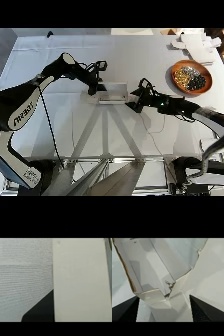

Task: Fold the box and place the chain.

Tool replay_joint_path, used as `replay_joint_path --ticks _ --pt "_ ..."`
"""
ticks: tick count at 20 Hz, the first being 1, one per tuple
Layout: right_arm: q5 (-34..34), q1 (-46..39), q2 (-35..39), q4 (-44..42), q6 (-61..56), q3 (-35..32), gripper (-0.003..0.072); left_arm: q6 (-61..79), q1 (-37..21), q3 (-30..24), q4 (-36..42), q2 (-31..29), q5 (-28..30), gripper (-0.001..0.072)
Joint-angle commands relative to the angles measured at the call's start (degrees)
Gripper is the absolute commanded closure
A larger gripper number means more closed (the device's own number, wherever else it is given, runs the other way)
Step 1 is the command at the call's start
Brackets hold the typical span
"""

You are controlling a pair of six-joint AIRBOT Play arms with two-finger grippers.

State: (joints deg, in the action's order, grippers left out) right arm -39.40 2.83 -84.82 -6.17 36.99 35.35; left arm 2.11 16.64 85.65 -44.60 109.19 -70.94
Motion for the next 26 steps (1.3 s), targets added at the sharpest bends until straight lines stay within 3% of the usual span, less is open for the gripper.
replay_joint_path --ticks 1,12,16,21,26 --pt "-0.63 0.02 -0.07 0.48 -0.11 0.52 -0.0009 0.0 0.0 0.0 0.02 0.02 -0.02 0.0698" --pt "-0.5 -0.13 -0.31 15.63 -0.96 8.35 -0.0009 0.02 0.0 0.0 0.0 0.02 0.0 0.0698" --pt "-6.12 -1.25 -3.52 17.05 -2.49 11.87 -0.0009 0.0 0.0 0.0 0.04 0.02 -0.02 0.0698" --pt "-12.44 -1.25 -8.74 28.96 -9.53 18.64 -0.0009 0.02 0.0 0.0 0.02 0.02 -0.02 0.0698" --pt "-15.47 -1.25 -11.61 29.92 -9.55 22.43 -0.0009 0.02 0.0 0.0 0.02 0.02 -0.02 0.0698"
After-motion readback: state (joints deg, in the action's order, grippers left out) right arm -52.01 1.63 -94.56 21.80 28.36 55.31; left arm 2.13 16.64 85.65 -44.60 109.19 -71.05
